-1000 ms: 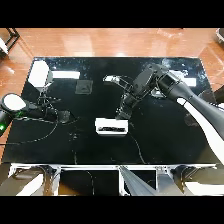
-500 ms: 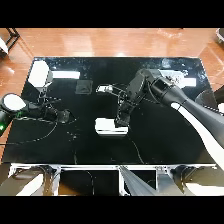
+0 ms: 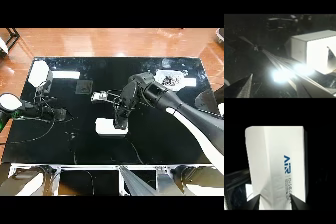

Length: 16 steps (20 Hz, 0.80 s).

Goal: Fold the box and place the chain.

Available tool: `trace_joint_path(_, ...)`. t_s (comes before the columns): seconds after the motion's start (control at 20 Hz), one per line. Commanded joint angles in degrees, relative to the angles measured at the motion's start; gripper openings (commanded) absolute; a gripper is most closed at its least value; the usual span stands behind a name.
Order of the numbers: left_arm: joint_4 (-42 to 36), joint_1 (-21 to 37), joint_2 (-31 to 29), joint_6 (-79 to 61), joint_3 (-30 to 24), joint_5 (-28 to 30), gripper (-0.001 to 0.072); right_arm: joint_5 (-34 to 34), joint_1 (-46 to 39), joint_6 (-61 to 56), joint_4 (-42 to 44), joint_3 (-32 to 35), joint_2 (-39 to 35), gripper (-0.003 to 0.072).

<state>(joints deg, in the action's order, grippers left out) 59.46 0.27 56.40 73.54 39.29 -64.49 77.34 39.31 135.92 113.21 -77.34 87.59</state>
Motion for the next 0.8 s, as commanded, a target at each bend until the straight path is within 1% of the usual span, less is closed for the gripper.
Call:
trace_joint_path(0.0, -0.2, 0.3, 0.0, 0.2, 0.0, 0.0, 0.0631, -0.2, 0.6, 0.0, -1.0, 0.0, -0.2, 0.0378)
trace_joint_path(0.05, -0.2, 0.3, 0.0, 0.2, 0.0, 0.2, 0.0631, -0.1, 0.6, -0.1, -1.2, 0.0, -0.2, 0.0341)
trace_joint_path(0.15, -0.2, 0.3, 0.0, 0.2, 0.0, 0.6, 0.0631, 0.0, 0.7, -0.5, -1.3, 0.0, -0.4, 0.0337)
trace_joint_path(0.2, -0.2, 0.3, 0.0, 0.2, 0.0, 1.0, 0.0631, 0.1, 0.7, -0.5, -1.5, 0.0, -0.4, 0.0246)
trace_joint_path(0.6, -0.2, 0.3, 0.0, 0.2, 0.0, 1.2, 0.0631, 0.4, 0.8, -1.6, -2.6, 0.0, -0.5, 0.0245)
trace_joint_path(0.65, -0.2, 0.3, 0.0, 0.2, 0.0, 1.2, 0.0631, 0.4, 0.8, -1.9, -3.1, 0.0, -0.5, 0.0372)
trace_joint_path(0.7, -0.2, 0.3, 0.0, 0.2, 0.0, 1.2, 0.0631, 0.2, 0.8, -2.8, -4.3, 0.0, -0.5, 0.0536)
trace_joint_path(0.75, -0.2, 0.3, 0.0, 0.2, 0.0, 1.2, 0.0631, 0.0, 0.8, -3.3, -5.4, 0.0, -0.5, 0.0558)
